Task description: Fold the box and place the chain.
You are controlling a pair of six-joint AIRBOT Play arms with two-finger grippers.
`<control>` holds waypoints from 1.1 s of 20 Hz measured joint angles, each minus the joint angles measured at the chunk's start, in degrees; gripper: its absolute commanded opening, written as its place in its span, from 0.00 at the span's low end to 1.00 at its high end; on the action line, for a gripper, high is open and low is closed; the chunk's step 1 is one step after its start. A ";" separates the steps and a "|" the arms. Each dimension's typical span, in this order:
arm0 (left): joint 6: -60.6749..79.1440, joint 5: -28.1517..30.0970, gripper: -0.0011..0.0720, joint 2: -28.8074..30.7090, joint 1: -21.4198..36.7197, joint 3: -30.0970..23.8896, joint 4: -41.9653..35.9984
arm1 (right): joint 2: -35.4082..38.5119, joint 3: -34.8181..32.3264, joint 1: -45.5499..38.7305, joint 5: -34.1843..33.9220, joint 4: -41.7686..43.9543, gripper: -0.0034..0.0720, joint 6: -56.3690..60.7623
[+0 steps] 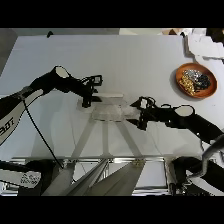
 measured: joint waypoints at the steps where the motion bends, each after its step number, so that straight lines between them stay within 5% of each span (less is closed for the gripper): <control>1: 0.00 0.00 0.03 0.00 0.00 0.00 0.00 | 0.15 -0.33 0.90 -1.40 -0.13 0.96 0.66; 11: 0.00 0.00 0.03 0.00 0.00 0.00 0.00 | -3.43 -1.33 6.73 -7.15 -0.44 0.96 5.86; 22: -0.02 0.00 0.03 0.00 0.00 0.00 0.00 | -7.28 -1.36 10.05 -13.73 10.34 0.96 7.30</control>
